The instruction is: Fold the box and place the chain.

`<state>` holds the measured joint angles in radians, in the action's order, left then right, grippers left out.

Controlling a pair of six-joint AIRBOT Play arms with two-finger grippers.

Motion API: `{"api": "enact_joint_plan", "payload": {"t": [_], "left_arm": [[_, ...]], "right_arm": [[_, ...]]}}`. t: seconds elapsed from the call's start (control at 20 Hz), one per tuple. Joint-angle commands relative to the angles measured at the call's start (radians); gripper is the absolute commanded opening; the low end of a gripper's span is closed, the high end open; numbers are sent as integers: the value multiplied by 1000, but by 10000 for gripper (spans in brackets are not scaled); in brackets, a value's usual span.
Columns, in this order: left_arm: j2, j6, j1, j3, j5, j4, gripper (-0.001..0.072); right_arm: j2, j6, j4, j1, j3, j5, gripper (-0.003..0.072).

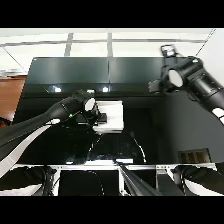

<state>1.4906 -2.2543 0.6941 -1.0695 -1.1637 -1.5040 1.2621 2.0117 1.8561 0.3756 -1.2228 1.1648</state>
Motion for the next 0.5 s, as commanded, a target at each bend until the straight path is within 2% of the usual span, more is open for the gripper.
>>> {"api": "enact_joint_plan", "payload": {"t": [0.0, 0.15, 0.45], "left_arm": [[0, 0, 0, -1, -1, -5, 25], [0, 0, -1, -1, -1, -6, 25], [0, 3, -1, -1, -1, -6, 25]], "right_arm": [[27, 11, 49, -184, 41, -224, 720], [132, 11, -72, -322, -1, -300, 720], [461, 131, -481, -534, -375, -180, 714]]}}
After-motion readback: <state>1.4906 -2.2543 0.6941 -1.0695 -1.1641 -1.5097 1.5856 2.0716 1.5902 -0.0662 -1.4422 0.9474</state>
